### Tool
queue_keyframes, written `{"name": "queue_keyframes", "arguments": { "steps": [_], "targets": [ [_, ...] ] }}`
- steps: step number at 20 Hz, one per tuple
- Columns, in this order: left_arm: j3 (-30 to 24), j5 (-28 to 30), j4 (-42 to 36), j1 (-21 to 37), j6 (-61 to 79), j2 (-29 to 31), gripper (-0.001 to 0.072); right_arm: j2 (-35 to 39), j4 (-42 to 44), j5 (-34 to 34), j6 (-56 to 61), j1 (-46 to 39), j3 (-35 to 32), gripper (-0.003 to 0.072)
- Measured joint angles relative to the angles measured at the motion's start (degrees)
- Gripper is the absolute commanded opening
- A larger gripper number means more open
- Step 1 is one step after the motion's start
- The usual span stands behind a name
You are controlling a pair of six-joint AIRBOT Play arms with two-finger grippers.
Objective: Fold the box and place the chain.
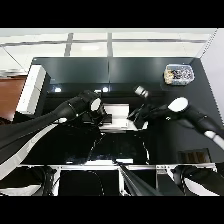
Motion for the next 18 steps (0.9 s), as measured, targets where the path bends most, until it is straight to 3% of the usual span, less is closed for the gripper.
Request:
{"name": "queue_keyframes", "arguments": {
  "steps": [3, 5, 7, 9, 14, 18],
  "targets": [
    [0.0, 0.1, 0.0, 0.0, 0.0, 0.0, 0.0029, 3.8, -9.9, 9.6, 16.9, -12.1, 2.7, 0.0018],
    [0.0, 0.2, 0.0, 0.0, 0.0, 0.0, 0.0029, 4.8, -14.2, 10.6, 27.1, -20.8, 0.9, 0.0018],
    [0.0, 0.2, 0.0, 0.0, 0.0, 0.0, 0.0029, 4.9, -14.0, 9.4, 35.2, -27.1, -3.4, 0.0018],
    [0.0, 0.2, 0.0, 0.0, 0.0, 0.0, 0.0029, 3.8, -8.4, 7.7, 37.4, -29.8, -8.1, 0.0018],
    [0.0, 0.2, 0.1, 0.0, 0.0, 0.0, 0.0029, -4.8, 10.1, 5.8, 30.8, -22.8, -13.0, 0.0018],
    [0.0, 0.2, 0.1, 0.0, 0.0, 0.0, 0.0029, -9.0, 14.0, 4.3, 27.1, -15.3, -10.1, 0.0018]
  ]
}}
